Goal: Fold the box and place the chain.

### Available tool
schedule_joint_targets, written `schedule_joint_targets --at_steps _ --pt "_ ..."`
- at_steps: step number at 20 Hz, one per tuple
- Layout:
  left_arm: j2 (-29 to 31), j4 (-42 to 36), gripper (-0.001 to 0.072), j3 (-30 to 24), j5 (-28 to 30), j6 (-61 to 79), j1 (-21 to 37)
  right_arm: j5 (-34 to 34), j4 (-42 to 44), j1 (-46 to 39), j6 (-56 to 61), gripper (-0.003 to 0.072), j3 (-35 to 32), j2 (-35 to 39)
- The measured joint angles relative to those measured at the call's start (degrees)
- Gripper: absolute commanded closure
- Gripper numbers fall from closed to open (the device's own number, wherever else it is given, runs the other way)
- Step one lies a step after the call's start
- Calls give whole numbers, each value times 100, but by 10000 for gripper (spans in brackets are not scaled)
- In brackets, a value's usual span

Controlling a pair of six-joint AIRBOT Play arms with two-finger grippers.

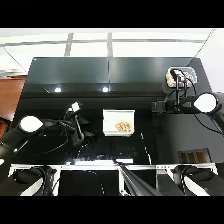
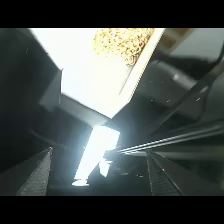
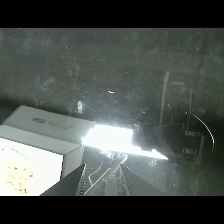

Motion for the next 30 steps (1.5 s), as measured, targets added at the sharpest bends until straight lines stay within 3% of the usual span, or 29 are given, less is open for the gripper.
schedule_joint_targets --at_steps 6,11,19,26,30 --pt "-1163 -90 0 422 -146 1434 7 -26 2 33 35 412 0 0" --pt "-1725 -592 0 516 -35 2098 -35 -33 2 39 59 412 0 0" --pt "-2218 -1259 3 702 -33 2695 -291 -116 2 39 59 412 0 0" --pt "-2378 -1187 3 944 -83 2761 -415 -295 0 39 59 412 0 0" --pt "-2393 -916 4 970 219 2780 -645 -341 -2 39 57 412 0 0"
